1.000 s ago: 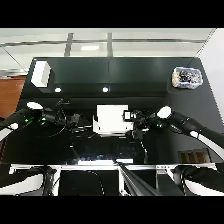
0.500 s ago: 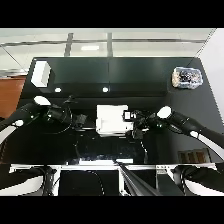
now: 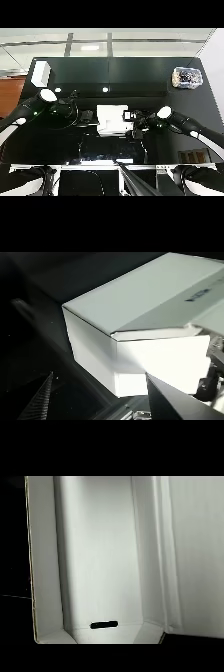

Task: Fold the box and place the chain.

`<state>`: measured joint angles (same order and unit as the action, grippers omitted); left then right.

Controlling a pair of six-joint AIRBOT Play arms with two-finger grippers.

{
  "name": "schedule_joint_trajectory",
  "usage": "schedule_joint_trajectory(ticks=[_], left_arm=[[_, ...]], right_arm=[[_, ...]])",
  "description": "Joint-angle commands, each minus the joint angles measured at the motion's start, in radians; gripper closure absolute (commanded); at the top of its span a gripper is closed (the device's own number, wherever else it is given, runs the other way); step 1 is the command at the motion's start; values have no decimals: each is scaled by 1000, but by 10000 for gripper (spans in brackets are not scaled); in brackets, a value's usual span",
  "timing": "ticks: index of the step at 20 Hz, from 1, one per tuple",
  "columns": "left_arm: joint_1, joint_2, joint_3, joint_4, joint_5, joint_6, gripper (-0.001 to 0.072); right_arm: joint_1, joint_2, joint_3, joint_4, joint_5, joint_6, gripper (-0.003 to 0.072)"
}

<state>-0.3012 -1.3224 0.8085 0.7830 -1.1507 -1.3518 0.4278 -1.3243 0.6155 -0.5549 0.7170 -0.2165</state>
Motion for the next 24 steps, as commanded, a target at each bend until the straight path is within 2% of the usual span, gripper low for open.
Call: schedule_joint_trajectory(ticks=[1,4,7,11,14,18,19,20,24], left_arm=[[-82,7,35,128,51,-168,5],[-175,7,70,283,96,-329,5],[-251,6,88,452,96,-491,5],[-336,-1,111,557,95,-630,16],[-395,-34,164,644,51,-734,34],[-439,-92,225,658,-14,-820,38],[-439,-105,234,640,-13,-834,48],[-439,-113,240,625,-6,-850,122],[-439,-121,242,622,8,-908,132]], right_arm=[[0,-1,0,0,0,0,509],[0,-1,0,0,0,0,509],[0,-1,0,0,0,0,509],[0,-1,0,0,0,0,509],[0,-1,0,0,0,0,509],[0,-1,0,0,1,0,509],[0,-1,0,0,1,0,509],[0,-1,0,0,1,0,509],[0,-1,0,0,1,0,509]])
